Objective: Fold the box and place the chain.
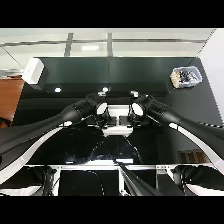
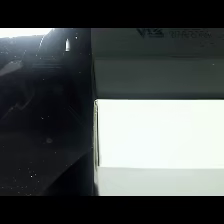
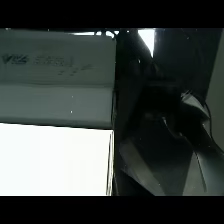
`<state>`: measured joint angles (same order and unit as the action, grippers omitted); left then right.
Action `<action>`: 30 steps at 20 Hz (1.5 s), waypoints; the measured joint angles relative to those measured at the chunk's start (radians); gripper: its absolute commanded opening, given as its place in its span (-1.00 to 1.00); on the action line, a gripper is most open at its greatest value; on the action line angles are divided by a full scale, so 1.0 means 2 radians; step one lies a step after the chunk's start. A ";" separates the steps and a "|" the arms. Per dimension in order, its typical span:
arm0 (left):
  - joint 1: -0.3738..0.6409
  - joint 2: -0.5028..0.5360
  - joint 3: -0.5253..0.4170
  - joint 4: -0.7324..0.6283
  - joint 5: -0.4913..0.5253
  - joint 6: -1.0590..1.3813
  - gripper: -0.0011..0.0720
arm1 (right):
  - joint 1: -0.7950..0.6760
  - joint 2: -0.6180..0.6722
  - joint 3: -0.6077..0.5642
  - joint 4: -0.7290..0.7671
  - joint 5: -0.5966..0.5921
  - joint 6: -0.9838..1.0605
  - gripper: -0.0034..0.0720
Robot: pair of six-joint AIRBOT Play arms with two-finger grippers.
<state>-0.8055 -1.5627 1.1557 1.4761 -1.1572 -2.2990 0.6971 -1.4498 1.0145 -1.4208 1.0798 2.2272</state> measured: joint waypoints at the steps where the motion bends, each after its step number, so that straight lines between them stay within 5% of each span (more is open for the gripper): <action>1: 0.000 0.000 0.000 0.000 0.000 0.000 -0.90 | 0.000 0.000 0.000 0.000 0.000 0.001 -0.89; 4: 0.000 0.000 0.000 0.000 -0.001 0.000 -0.90 | 0.000 0.000 0.000 0.001 0.000 0.001 -0.82; 5: 0.000 0.000 0.000 0.000 -0.001 0.000 -0.90 | 0.000 0.000 0.000 0.001 0.000 0.000 -0.20; 6: 0.000 0.000 0.000 0.000 -0.001 0.000 -0.90 | 0.000 0.000 0.001 0.003 -0.004 0.000 0.11; 13: 0.000 0.000 0.000 0.000 -0.001 0.000 -0.90 | -0.022 0.055 0.030 -0.014 0.044 -0.062 0.12; 18: 0.000 0.000 0.000 0.000 0.001 0.000 -0.90 | -0.085 0.157 0.038 -0.131 0.070 -0.100 0.19; 19: 0.000 0.000 0.000 0.000 0.001 0.000 -0.90 | -0.105 0.167 0.039 -0.174 0.064 -0.104 1.00; 23: 0.000 0.000 0.000 0.000 0.001 0.000 -0.90 | -0.231 0.155 0.040 -0.270 -0.025 -0.114 1.00; 26: 0.000 0.000 0.000 0.000 0.002 0.000 -0.90 | -0.334 0.085 0.073 -0.234 -0.099 -0.120 1.00; 30: 0.000 0.000 0.000 0.000 0.002 -0.001 -0.90 | -0.424 -0.064 0.204 -0.134 -0.106 -0.170 1.00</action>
<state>-0.8047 -1.5627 1.1557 1.4761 -1.1538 -2.3001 -0.1505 -1.5776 1.4231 -1.6897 0.8673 1.8877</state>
